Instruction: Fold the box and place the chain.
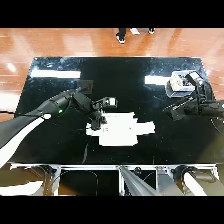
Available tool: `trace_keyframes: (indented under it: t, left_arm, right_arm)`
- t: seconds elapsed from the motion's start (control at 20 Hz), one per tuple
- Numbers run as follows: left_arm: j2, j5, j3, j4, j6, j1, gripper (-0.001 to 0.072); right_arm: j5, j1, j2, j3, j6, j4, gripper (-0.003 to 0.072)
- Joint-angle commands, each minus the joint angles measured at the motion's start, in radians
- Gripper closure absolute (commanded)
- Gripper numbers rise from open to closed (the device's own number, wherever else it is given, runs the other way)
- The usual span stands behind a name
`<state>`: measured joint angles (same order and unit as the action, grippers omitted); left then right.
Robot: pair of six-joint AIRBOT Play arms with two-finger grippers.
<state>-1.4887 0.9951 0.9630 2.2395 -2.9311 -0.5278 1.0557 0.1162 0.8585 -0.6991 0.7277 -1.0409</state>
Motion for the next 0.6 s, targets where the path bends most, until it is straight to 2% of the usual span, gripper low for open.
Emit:
trace_keyframes:
  t: [0.0, 0.25, 0.55]
  left_arm:
    - [0.000, -0.008, 0.004, -0.008, -0.072, -0.015, 0.0688]
    - [0.001, -0.001, 0.004, -0.058, -0.072, -0.015, 0.0689]
    - [0.001, -0.004, 0.004, -0.054, -0.072, -0.015, 0.0689]
  right_arm:
    - [-0.058, 0.000, 0.002, 0.005, -0.038, 0.051, -0.0022]
    - [-0.017, -0.090, 0.005, 0.005, -0.220, 0.052, -0.0023]
    - [0.040, -0.172, 0.009, 0.006, -0.230, 0.037, -0.0023]
